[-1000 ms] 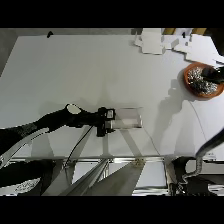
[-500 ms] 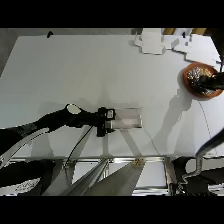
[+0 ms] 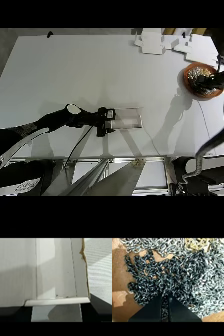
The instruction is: Fold the box and place the chain.
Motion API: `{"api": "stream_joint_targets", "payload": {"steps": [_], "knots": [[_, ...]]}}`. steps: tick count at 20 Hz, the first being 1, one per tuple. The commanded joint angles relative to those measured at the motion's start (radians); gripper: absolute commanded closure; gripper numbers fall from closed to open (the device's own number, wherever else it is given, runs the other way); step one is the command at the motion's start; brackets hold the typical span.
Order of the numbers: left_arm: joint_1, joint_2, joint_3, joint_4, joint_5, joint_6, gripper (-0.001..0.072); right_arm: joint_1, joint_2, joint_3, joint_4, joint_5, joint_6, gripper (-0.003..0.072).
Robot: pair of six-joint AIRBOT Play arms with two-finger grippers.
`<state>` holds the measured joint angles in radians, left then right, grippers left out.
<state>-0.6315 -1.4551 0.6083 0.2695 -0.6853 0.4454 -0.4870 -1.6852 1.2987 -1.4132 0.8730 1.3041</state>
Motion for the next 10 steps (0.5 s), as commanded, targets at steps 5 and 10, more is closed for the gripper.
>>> {"api": "stream_joint_targets", "payload": {"steps": [5, 10], "knots": [[0.000, 0.001, 0.000, 0.000, 0.000, 0.000, 0.0501, 0.000, 0.169, 0.001, 0.032, 0.116, -0.003, 0.0672], [0.000, 0.001, 0.000, 0.000, 0.000, 0.000, 0.0501, 0.045, 0.449, -0.001, 0.112, 0.204, -0.012, 0.0672]]}}
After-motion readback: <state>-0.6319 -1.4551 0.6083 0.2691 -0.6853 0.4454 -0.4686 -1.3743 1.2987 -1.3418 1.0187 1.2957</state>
